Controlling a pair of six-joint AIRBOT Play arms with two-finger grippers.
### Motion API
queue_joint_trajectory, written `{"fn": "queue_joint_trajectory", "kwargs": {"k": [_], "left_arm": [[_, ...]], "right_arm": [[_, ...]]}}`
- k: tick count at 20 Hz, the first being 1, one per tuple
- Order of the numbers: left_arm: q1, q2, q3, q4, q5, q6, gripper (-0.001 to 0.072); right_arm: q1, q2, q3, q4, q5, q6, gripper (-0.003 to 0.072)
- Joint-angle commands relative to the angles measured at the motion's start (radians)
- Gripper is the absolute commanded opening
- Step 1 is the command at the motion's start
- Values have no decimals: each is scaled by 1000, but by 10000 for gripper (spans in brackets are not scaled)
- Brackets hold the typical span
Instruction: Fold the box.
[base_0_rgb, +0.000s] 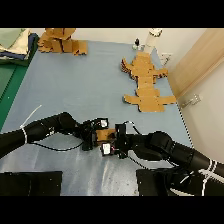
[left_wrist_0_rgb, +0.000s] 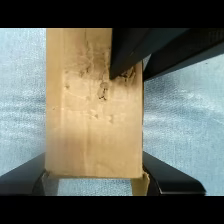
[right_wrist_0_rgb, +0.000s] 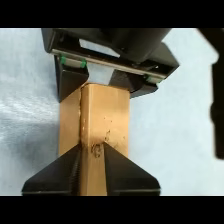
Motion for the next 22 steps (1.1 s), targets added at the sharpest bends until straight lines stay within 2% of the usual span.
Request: {"fn": "queue_joint_trajectory", "kwargs": {"k": [1,5,6,10,11,12,14,15,17,20,22], "left_arm": [[0,0,-1,0,0,-1,505],[0,0,-1,0,0,-1,505],[0,0,-1,0,0,-1,505],[0,0,-1,0,0,-1,505],[0,0,-1,0,0,-1,505],[0,-1,-1,0,0,-1,505],[0,-1,-1,0,0,-1,505],[0,0,-1,0,0,-1,505],[0,-1,-1,0,0,-1,505],[0,-1,-1,0,0,-1,505],[0,0,-1,0,0,-1,505]], "right_arm": [[1,11,1,22,-69,5,244],[0,77,4,-17,-74,53,259],[0,93,4,-17,-75,68,368],[1,159,4,32,-156,240,373],[1,175,4,73,-197,341,350],[1,189,4,116,-247,502,277],[1,193,0,204,-315,852,29],[1,191,-17,267,-317,996,2],[1,191,-92,450,-237,1081,1],[1,191,-230,780,148,1083,0],[1,191,-239,797,340,1122,1]]}}
